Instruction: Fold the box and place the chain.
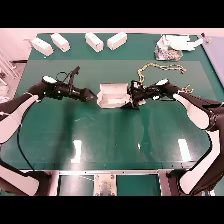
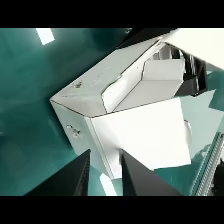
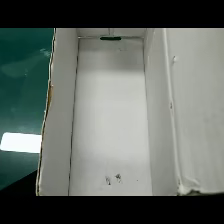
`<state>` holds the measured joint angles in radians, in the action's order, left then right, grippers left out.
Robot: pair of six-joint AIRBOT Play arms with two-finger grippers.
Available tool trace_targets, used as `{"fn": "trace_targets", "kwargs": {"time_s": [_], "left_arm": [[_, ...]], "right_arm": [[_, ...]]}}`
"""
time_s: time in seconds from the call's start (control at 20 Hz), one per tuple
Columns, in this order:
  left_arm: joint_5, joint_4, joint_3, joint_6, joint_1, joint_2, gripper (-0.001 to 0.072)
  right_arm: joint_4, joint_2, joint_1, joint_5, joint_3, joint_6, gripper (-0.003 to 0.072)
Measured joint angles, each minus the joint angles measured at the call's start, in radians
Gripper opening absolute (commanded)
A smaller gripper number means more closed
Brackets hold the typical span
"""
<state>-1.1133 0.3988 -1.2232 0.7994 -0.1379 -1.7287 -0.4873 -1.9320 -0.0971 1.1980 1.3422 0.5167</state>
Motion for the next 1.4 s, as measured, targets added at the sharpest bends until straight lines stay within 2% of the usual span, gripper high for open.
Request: {"fn": "trace_targets", "kwargs": {"time_s": [0.05, 0.1, 0.25, 0.5, 0.85, 1.4], "left_arm": [[0.002, -0.001, 0.0, -0.001, -0.006, 0.0, 0.0252], [0.005, -0.002, 0.0, -0.002, -0.013, 0.0, 0.0317], [0.026, 0.005, -0.01, 0.007, -0.033, 0.0, 0.0319], [0.04, 0.102, -0.05, 0.122, -0.053, 0.005, 0.0319], [0.045, 0.293, -0.135, 0.286, -0.14, 0.008, 0.032], [0.072, 0.446, -0.197, 0.5, -0.178, 0.009, 0.0321]], "right_arm": [[0.0, 0.0, 0.0, 0.0, 0.0, 0.0, 0.0586], [0.0, 0.0, 0.0, 0.0, 0.0, 0.0, 0.0586], [0.0, 0.0, 0.0, 0.0, 0.0, 0.0, 0.0586], [0.0, 0.0, 0.0, 0.0, 0.0, 0.0, 0.0586], [0.0, 0.0, 0.0, 0.0, 0.0, 0.0, 0.0586], [0.0, 0.0, 0.0, 0.0, 0.0, 0.0, 0.0585]]}}
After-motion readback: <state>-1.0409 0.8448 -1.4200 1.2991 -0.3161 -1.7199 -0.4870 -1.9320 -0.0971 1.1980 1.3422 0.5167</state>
